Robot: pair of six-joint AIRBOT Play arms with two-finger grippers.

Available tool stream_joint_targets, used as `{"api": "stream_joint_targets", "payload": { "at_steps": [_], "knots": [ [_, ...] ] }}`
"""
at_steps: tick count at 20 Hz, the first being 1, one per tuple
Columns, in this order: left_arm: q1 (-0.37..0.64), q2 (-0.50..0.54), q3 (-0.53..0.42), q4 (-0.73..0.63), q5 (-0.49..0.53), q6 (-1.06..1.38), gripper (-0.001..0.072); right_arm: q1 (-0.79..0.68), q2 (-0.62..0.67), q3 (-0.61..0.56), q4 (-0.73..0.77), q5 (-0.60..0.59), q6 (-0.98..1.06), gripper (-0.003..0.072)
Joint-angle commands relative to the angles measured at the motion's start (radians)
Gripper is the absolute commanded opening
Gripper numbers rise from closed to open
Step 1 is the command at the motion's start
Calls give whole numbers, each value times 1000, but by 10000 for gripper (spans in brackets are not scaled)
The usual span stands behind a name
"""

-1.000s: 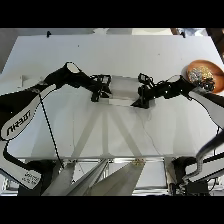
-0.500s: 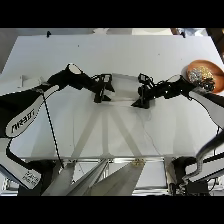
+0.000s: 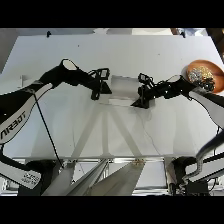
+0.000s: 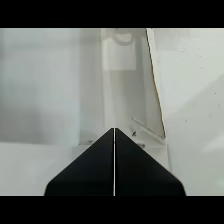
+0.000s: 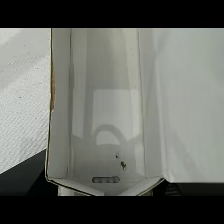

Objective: Fold the box and place the chain.

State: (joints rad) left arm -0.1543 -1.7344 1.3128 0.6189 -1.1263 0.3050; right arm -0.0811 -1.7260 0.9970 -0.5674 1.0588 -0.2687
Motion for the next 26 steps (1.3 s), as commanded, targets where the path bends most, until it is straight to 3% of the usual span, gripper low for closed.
{"api": "stream_joint_targets", "payload": {
  "at_steps": [1, 6, 9, 12, 17, 20, 26],
  "knots": [
    [61, 104, 0, 37, -51, -105, 9, 1, -1, 1, -1, 0, -1, 339],
    [183, 241, 0, 198, -101, -618, 9, 1, -1, 1, -1, 0, -1, 339],
    [236, 248, -12, 360, -97, -1057, 9, 1, -1, 1, -1, 0, -1, 339],
    [243, 246, -97, 499, -40, -1263, 12, 1, -1, 1, -1, 0, -1, 339],
    [220, 240, -256, 366, -3, -1272, 10, 1, -1, 1, -1, 0, -1, 339],
    [182, 198, -266, 278, 0, -1270, 11, 1, -1, 1, -1, 0, -1, 339],
    [89, 84, -266, 154, 105, -1269, 11, 1, -1, 1, -1, 0, -1, 339]
  ]
}}
